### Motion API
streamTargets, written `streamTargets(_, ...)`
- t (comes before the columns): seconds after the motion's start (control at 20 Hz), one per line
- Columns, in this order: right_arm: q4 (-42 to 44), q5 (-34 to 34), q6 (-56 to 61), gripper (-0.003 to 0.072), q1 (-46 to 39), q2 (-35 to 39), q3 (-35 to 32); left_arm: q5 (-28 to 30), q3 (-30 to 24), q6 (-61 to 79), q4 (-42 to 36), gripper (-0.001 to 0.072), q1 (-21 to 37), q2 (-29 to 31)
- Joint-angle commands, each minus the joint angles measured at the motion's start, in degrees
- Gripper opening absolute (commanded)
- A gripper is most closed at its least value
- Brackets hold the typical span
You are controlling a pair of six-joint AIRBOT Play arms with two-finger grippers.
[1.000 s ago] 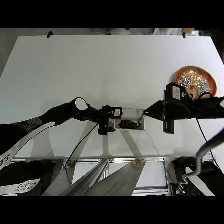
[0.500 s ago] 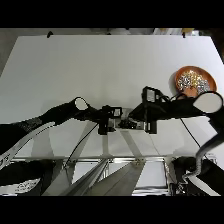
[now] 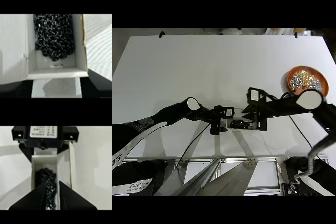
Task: Fold the box and place the chain.
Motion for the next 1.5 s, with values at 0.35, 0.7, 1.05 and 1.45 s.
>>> streamTargets(0.35,-15.7,8.2,-3.1,0.0017,-20.7,-2.1,1.2,0.0,0.0,0.0,0.0,0.0272,0.0,0.0)
streamTargets(0.7,-17.3,3.0,-2.9,0.0021,-20.8,-11.4,0.7,0.0,0.0,0.0,0.0,0.0272,0.0,0.0)
streamTargets(1.05,-18.5,-5.4,-7.4,0.0239,-20.8,-16.1,0.7,0.0,0.0,0.0,0.0,0.0272,0.0,0.0)
streamTargets(1.45,-20.1,-5.8,-11.5,0.0238,-20.8,-20.7,0.5,0.0,0.0,0.0,0.0,0.0272,0.0,0.0)
